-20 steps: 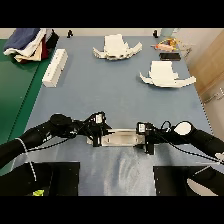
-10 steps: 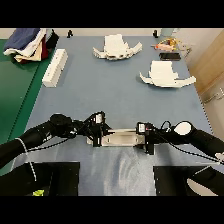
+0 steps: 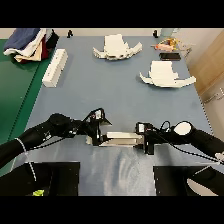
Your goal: Fold the box.
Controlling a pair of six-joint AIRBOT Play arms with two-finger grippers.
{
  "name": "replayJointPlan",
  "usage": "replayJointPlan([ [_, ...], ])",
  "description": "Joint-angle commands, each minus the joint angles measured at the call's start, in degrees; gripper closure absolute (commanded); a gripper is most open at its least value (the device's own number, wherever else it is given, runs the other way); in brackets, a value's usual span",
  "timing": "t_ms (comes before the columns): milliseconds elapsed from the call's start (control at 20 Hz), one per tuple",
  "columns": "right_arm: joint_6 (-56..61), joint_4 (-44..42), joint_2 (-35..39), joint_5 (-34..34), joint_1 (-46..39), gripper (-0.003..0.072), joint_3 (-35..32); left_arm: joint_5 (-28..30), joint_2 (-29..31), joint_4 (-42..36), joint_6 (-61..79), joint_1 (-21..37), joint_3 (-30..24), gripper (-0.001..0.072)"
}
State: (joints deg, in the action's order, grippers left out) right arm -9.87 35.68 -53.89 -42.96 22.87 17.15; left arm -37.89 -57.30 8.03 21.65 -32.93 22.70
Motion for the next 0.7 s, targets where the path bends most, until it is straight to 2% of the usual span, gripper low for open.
replayJointPlan([
  [0,-0.07,0.09,0.04,0.04,-0.02,0.0169,0.04,-1.31,3.04,17.68,-25.27,2.12,0.02,0.0017],
  [100,-0.07,0.09,0.04,0.07,-0.02,0.0170,0.04,-8.02,7.37,31.52,-43.43,4.20,0.04,0.0019],
  [200,-0.07,0.09,0.04,0.07,-0.02,0.0169,0.04,-14.29,11.89,34.27,-54.84,5.20,0.04,0.0049],
  [250,-0.07,0.09,0.04,0.07,-0.02,0.0170,0.04,-16.46,13.79,33.92,-60.08,5.03,0.11,0.0286],
  [300,-0.07,0.09,0.04,0.04,-0.02,0.0170,0.04,-18.97,15.30,32.85,-63.69,4.74,0.13,0.0636],
  [350,-0.07,0.09,0.04,0.07,-0.02,0.0170,0.04,-20.87,16.28,32.06,-65.16,4.15,0.11,0.0694],
  [500,-0.07,0.09,0.04,0.04,-0.02,0.0169,0.04,-19.76,15.80,24.98,-79.43,-0.39,0.22,0.0695],
  [650,-0.07,0.09,0.04,0.07,-0.02,0.0170,0.04,-12.26,11.19,15.23,-82.53,-7.43,1.77,0.0695],
])
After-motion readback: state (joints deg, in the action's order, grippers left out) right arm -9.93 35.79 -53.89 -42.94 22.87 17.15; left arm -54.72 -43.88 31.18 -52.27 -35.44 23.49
